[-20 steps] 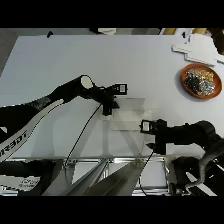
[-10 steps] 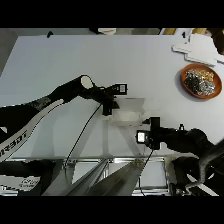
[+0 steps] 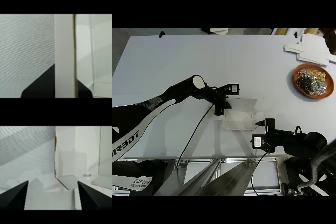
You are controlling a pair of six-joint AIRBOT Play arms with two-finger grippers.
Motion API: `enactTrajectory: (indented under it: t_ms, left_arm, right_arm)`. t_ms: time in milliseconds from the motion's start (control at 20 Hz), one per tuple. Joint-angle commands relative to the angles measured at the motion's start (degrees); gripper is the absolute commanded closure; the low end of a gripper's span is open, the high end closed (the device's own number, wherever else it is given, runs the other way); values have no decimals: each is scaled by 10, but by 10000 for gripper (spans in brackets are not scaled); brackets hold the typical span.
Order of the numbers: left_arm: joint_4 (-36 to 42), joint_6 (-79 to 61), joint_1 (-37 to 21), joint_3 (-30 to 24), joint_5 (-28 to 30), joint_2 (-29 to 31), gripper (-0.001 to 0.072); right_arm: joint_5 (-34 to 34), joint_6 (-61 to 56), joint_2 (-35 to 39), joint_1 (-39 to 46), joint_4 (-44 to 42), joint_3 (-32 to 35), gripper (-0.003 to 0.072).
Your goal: Fold the box and place the chain.
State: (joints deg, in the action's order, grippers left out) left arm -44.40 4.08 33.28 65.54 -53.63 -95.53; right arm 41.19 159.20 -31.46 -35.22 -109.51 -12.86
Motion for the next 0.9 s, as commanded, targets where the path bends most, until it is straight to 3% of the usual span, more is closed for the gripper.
enactTrajectory:
  t_ms: [0,300,550,850]
  left_arm:
    - [0,0,0,0,0,0,700]
    - [0,0,0,0,0,0,700]
    - [0,0,0,0,0,0,700]
    - [0,0,0,0,0,0,700]
  right_arm:
    - [6,-8,8,-1,0,2,17]
    - [-90,3,-6,-1,-5,32,17]
    - [-181,17,-64,-1,-19,32,17]
    - [-191,65,-85,0,-53,16,16]
